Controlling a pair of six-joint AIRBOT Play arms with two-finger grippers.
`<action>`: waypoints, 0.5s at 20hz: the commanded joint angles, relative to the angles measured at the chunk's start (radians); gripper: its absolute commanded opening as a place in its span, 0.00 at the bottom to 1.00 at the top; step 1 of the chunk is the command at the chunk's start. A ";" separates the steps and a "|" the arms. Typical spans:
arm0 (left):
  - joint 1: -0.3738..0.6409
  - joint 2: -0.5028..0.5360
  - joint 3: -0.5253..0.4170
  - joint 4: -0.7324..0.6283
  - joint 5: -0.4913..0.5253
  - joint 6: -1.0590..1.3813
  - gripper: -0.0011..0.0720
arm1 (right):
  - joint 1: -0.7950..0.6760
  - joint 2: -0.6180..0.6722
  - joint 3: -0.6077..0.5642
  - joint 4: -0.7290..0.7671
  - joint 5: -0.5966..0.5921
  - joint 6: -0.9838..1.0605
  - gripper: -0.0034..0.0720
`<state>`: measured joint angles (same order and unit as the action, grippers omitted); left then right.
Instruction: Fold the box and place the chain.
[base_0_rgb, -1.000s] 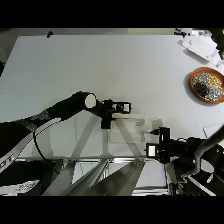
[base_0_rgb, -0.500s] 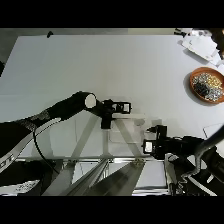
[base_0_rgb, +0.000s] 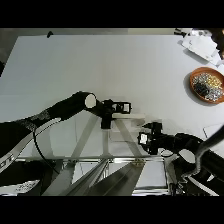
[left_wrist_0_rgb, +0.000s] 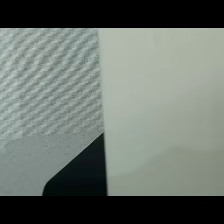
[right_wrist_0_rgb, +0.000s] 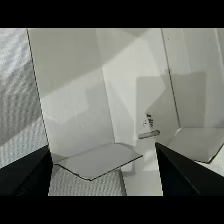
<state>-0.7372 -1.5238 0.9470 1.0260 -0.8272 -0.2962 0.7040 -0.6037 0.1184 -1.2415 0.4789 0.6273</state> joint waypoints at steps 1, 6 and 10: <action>0.000 0.000 0.000 0.000 0.000 0.000 0.03 | 0.001 -0.022 0.000 0.011 -0.055 0.000 0.99; 0.000 0.000 0.000 0.000 0.000 0.000 0.03 | -0.002 0.032 0.011 0.038 -0.032 -0.009 0.98; 0.000 0.000 0.000 0.000 0.000 0.000 0.03 | -0.053 0.069 0.011 0.074 -0.033 -0.050 0.94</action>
<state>-0.7372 -1.5238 0.9470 1.0260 -0.8268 -0.2962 0.6861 -0.5552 0.1284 -1.1988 0.4446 0.6102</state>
